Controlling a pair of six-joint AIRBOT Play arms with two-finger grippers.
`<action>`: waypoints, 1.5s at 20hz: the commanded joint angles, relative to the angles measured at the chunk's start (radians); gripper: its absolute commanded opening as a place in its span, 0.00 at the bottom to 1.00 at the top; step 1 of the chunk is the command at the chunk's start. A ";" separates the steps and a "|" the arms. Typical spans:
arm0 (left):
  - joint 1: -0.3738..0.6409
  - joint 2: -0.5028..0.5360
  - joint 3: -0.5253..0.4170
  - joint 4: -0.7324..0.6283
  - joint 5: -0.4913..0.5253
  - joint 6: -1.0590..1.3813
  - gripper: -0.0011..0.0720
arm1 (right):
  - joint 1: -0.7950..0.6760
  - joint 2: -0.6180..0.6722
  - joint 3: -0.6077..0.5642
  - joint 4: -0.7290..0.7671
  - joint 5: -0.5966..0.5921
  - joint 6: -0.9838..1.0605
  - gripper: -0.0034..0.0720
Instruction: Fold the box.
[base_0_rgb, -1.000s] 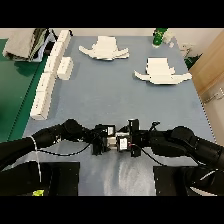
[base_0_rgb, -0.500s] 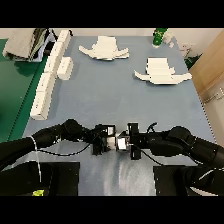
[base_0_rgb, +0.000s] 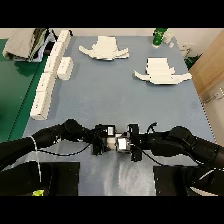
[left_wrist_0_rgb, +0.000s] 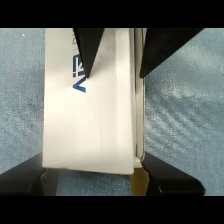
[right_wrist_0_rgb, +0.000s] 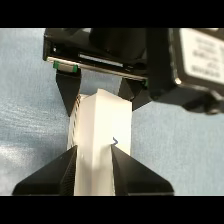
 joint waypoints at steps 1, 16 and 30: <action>0.000 0.001 0.001 0.000 0.000 0.000 0.63 | 0.000 0.019 0.000 0.008 0.002 0.000 0.46; 0.000 0.001 0.001 0.000 0.000 0.000 0.63 | 0.001 0.018 0.000 0.008 0.012 0.000 0.46; 0.000 0.001 0.001 0.000 0.000 0.000 0.63 | 0.000 0.016 0.000 0.006 0.012 0.000 0.34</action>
